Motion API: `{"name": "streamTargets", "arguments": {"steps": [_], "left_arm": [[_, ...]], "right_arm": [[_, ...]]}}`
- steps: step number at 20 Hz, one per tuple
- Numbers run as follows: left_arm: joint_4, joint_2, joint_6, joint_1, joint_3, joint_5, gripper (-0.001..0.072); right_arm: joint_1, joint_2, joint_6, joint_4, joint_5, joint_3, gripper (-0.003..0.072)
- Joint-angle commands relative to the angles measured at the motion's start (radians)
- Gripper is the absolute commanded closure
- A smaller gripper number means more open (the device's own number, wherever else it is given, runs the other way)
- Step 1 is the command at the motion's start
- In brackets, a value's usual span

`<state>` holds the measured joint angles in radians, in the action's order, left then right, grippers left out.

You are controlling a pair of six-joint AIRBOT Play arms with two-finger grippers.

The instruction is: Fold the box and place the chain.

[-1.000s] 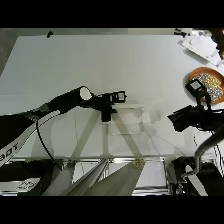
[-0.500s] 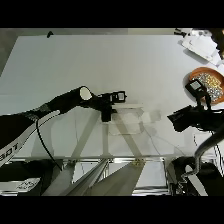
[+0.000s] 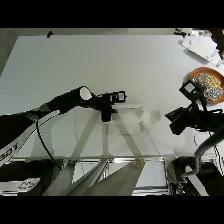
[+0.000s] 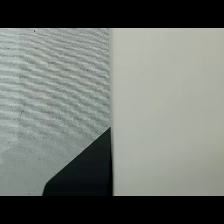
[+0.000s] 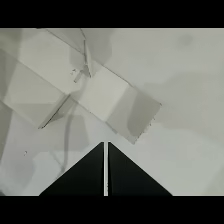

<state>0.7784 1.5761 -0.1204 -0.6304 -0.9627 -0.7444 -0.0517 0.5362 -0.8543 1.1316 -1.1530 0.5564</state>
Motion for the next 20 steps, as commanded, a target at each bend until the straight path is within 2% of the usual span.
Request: {"name": "streamTargets", "arguments": {"steps": [1, 5, 7, 9, 10, 11, 12, 13, 17, 20], "left_arm": [[0.000, 0.000, 0.000, -0.001, 0.001, 0.000, 0.0698], [0.000, 0.000, 0.000, -0.001, 0.001, 0.000, 0.0698], [0.000, 0.000, 0.000, -0.001, 0.001, 0.000, 0.0698], [0.000, 0.000, 0.000, -0.001, 0.001, 0.000, 0.0698], [0.000, 0.000, 0.000, -0.001, 0.001, 0.000, 0.0698], [0.000, 0.000, 0.000, -0.001, 0.001, 0.000, 0.0698], [0.000, 0.000, 0.000, -0.001, 0.001, 0.000, 0.0698], [0.000, 0.000, 0.000, -0.001, 0.001, 0.000, 0.0698], [0.000, 0.000, 0.000, -0.001, 0.001, 0.000, 0.0698], [0.000, 0.000, 0.000, -0.001, 0.001, 0.000, 0.0698]], "right_arm": [[-0.079, 0.026, 0.175, 0.002, 0.051, -0.002, 0.0680], [-0.204, 0.117, 0.241, 0.085, 0.170, -0.073, 0.0682], [-0.322, 0.141, 0.263, 0.204, 0.252, -0.126, 0.0682], [-0.437, 0.148, 0.260, 0.302, 0.279, -0.164, 0.0678], [-0.472, 0.153, 0.252, 0.304, 0.279, -0.175, 0.0560], [-0.497, 0.165, 0.232, 0.301, 0.279, -0.181, 0.0247], [-0.513, 0.176, 0.225, 0.301, 0.282, -0.185, 0.0037], [-0.521, 0.180, 0.231, 0.296, 0.305, -0.192, -0.0017], [-0.548, 0.180, 0.281, 0.285, 0.504, -0.269, -0.0034], [-0.626, 0.180, 0.340, 0.246, 0.569, -0.315, -0.0034]]}}
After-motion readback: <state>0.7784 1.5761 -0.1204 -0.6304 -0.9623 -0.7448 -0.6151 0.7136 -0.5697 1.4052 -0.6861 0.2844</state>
